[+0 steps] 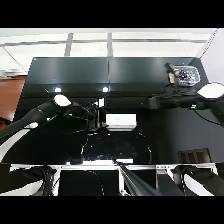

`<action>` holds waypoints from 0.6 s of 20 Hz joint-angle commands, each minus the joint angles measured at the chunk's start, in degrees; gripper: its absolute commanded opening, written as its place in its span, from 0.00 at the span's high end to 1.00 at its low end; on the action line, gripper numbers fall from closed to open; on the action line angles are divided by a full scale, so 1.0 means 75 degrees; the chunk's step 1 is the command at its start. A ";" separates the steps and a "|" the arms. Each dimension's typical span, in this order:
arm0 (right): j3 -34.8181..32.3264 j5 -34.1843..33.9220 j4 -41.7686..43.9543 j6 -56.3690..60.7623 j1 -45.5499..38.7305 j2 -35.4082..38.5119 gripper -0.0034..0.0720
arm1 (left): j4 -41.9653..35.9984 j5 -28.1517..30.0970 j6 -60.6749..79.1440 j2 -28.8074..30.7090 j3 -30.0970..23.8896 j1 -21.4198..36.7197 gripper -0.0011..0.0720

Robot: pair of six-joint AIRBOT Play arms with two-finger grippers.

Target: Fold the box and place the chain.

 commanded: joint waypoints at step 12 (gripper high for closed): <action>-0.0017 0.0513 -0.0941 0.0321 -0.1346 0.0694 0.93 | 0.1842 -0.0192 -0.4345 -0.2139 0.3404 -0.1722 0.00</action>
